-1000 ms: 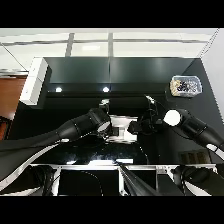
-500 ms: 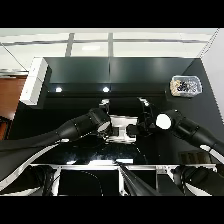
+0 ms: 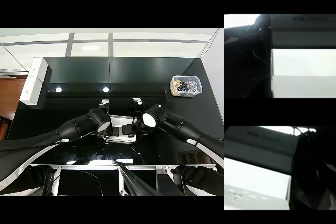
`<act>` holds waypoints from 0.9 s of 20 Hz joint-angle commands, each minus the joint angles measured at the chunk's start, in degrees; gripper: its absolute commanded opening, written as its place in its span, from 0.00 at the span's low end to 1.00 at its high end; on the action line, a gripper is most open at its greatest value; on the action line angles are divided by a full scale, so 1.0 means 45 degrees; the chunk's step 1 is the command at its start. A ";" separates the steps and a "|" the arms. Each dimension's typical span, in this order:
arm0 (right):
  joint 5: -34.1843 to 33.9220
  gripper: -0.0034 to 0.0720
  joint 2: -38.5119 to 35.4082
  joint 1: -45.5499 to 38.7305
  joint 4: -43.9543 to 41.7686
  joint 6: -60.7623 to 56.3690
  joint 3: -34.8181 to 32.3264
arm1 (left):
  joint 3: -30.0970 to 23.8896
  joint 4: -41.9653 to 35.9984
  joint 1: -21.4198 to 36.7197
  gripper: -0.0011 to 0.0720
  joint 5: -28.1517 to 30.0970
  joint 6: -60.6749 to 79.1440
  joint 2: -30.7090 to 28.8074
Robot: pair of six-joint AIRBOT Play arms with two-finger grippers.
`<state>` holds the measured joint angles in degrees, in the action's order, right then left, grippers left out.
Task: Fold the box and place the chain.
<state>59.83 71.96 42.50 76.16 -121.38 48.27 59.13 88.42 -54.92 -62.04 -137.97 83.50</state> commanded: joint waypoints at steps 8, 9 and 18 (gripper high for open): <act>0.0675 0.51 0.0947 0.0583 0.0520 -0.1515 0.0345 | 0.0015 0.0005 0.0005 0.06 -0.0039 0.0000 0.0000; 0.0646 0.36 0.0947 0.0578 0.0520 -0.1515 0.0369 | 0.0015 0.0005 0.0005 0.06 -0.0039 0.0000 0.0000; 0.0602 0.26 0.0957 0.0578 0.0525 -0.1647 0.0369 | 0.0015 0.0005 0.0005 0.06 -0.0039 0.0000 0.0000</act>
